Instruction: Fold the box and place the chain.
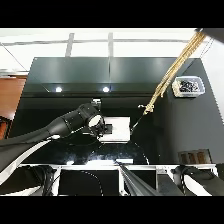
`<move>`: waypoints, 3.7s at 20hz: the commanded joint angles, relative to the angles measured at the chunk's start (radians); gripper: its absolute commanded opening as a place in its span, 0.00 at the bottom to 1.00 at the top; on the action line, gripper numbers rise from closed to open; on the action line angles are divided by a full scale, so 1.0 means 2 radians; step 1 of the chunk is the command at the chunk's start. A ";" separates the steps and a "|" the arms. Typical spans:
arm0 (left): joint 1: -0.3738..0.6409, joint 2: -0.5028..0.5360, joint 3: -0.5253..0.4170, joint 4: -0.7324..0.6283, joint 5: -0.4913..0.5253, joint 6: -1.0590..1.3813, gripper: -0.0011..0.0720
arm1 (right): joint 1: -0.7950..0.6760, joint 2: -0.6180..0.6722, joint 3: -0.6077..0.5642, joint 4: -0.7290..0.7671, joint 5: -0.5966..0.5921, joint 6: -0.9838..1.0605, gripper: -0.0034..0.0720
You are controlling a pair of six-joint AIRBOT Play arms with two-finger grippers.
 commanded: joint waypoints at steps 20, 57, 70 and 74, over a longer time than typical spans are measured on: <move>0.000 0.000 0.000 0.000 0.000 0.000 0.05 | 0.173 0.005 -0.179 0.137 -0.010 -0.051 0.05; 0.000 0.000 0.000 0.000 0.000 0.000 0.05 | 0.080 -0.026 -0.571 -0.195 -0.410 -0.133 1.00; 0.000 0.000 0.000 0.000 0.000 0.000 0.05 | 0.126 -0.135 -0.570 -0.221 -0.519 -0.011 0.99; 0.000 0.000 0.000 0.000 0.000 0.000 0.05 | 0.127 -0.139 -0.570 -0.223 -0.505 -0.011 0.99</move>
